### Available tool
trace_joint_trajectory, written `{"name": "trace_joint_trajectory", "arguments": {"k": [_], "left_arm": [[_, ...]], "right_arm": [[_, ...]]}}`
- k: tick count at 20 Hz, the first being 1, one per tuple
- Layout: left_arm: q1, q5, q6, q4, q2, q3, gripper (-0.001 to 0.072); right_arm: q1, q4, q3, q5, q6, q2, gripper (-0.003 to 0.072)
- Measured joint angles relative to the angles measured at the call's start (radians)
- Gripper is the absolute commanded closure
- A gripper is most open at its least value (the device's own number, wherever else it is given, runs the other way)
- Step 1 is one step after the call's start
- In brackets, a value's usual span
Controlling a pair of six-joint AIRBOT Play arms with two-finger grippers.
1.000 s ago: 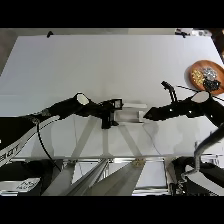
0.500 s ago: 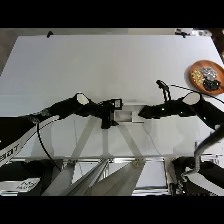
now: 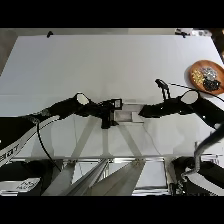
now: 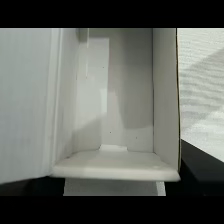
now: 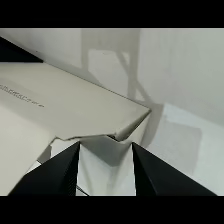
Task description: Fold the box and place the chain.
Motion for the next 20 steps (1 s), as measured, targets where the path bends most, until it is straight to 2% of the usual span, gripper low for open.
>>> {"name": "trace_joint_trajectory", "arguments": {"k": [8,9,10,12,20], "left_arm": [[0.000,-0.001,0.000,0.000,0.000,0.000,0.0252],[0.000,-0.001,0.000,0.000,0.000,0.000,0.0252],[0.000,-0.001,0.000,0.000,0.000,0.000,0.0252],[0.000,-0.001,0.000,0.000,0.000,0.000,0.0252],[0.000,-0.001,0.000,0.000,0.000,0.000,0.0252]], "right_arm": [[0.042,-0.154,0.044,0.013,0.146,0.063,0.0355],[0.059,-0.191,0.045,0.009,0.180,0.068,0.0272],[0.074,-0.230,0.046,0.006,0.220,0.073,0.0222],[0.094,-0.275,0.047,0.006,0.282,0.079,0.0221],[0.137,-0.237,0.047,0.005,0.354,0.086,0.0206]]}}
